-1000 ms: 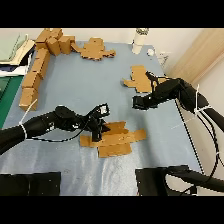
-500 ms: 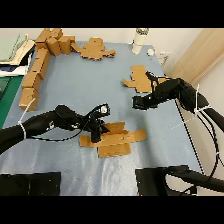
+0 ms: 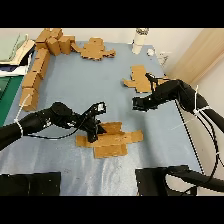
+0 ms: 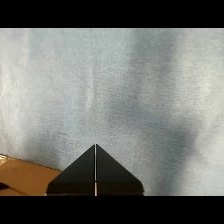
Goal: Fold the box.
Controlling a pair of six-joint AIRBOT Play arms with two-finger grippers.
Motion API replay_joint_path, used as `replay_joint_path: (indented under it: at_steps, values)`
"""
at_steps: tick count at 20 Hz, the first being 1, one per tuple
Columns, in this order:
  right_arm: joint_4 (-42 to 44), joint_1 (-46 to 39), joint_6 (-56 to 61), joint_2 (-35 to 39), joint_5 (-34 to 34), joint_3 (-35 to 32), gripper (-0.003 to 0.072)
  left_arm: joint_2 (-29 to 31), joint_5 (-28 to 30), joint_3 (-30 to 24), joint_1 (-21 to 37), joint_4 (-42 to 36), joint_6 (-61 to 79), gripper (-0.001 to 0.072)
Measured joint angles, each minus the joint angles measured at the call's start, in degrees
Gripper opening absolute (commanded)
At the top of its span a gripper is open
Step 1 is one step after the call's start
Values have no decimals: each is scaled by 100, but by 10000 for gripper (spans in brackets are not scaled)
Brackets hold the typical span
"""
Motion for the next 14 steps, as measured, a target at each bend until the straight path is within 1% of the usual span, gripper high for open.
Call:
replay_joint_path:
  at_steps: [12,14]
  values:
    - [-17,0,0,2,31,-15,2,-17,20,7,11,188,-258,11]
    - [-24,9,28,44,-122,-15,2,-17,24,7,11,190,-264,11]
